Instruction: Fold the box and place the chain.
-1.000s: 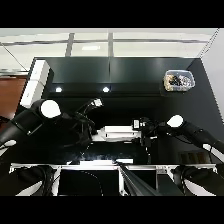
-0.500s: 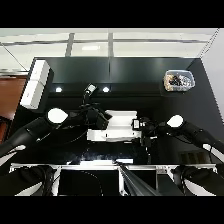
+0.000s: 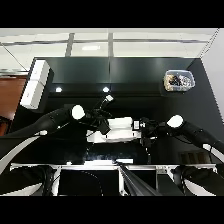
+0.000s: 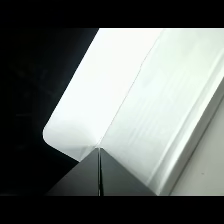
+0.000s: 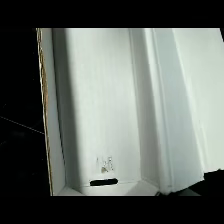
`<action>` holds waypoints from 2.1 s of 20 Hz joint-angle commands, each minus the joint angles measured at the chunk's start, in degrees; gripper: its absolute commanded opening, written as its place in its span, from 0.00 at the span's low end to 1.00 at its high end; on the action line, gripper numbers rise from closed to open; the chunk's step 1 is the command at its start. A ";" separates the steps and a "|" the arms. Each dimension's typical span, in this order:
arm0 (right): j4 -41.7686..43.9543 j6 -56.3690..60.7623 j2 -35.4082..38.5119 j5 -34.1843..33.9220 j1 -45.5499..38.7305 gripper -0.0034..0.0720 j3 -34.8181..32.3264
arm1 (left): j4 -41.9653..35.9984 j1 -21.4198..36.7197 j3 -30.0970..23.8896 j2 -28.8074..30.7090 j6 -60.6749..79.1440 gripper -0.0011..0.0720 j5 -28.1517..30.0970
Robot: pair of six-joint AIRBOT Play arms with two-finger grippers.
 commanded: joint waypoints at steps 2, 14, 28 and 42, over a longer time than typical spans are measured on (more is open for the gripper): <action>0.13 0.20 -0.04 -0.13 0.04 0.22 -0.02 | 9.86 -0.39 4.63 2.14 -2.45 0.05 -3.37; 0.13 0.22 -0.04 -0.15 0.04 0.22 -0.02 | -11.56 10.49 -12.28 18.67 32.81 0.69 -15.32; 0.17 0.42 -0.04 -0.42 0.04 0.22 -0.02 | -12.00 -0.76 -13.94 11.61 45.00 0.22 1.60; 0.59 0.79 -0.04 -1.07 0.04 0.22 -0.02 | -21.22 -0.79 -13.94 7.48 46.05 0.32 4.50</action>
